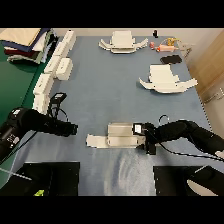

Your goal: Fold the box.

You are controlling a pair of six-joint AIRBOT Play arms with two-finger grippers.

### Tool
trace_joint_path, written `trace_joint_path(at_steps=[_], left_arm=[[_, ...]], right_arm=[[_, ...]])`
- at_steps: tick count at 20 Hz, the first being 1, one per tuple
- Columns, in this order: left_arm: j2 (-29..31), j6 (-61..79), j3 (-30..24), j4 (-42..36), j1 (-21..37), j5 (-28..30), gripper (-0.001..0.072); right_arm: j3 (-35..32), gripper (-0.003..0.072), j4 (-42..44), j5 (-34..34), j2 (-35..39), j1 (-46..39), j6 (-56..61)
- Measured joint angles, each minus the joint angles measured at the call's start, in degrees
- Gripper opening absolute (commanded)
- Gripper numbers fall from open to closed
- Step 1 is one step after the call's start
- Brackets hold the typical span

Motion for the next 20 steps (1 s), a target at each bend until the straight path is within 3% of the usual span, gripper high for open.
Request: trace_joint_path(at_steps=[4,9,12,15,16,17,20], left_arm=[[-3.63,0.63,-4.87,-9.81,0.94,3.15,0.0015],[-9.29,1.60,-9.01,-19.43,-7.72,13.29,0.0015],[-10.73,1.75,-9.44,-24.13,-12.96,19.82,0.0017],[-11.28,1.90,-8.22,-26.77,-14.95,22.40,0.0021],[-11.34,1.90,-7.67,-27.36,-15.28,22.71,0.0215],[-11.41,1.92,-7.15,-27.71,-15.52,22.88,0.0482],[-11.54,1.88,-5.95,-28.39,-15.93,22.80,0.0462]], right_arm=[[0.00,0.0508,0.00,-0.02,0.00,0.00,0.00],[0.00,0.0508,-0.02,-0.02,0.00,0.00,0.00],[0.00,0.0508,0.00,0.00,0.00,0.00,-0.02],[0.00,0.0508,0.00,0.00,0.00,0.00,-0.02],[0.00,0.0508,-0.02,0.00,0.00,0.00,-0.02],[0.00,0.0508,-0.02,0.00,0.00,0.00,-0.02],[0.00,0.0508,-0.02,0.00,0.00,0.00,-0.02]])
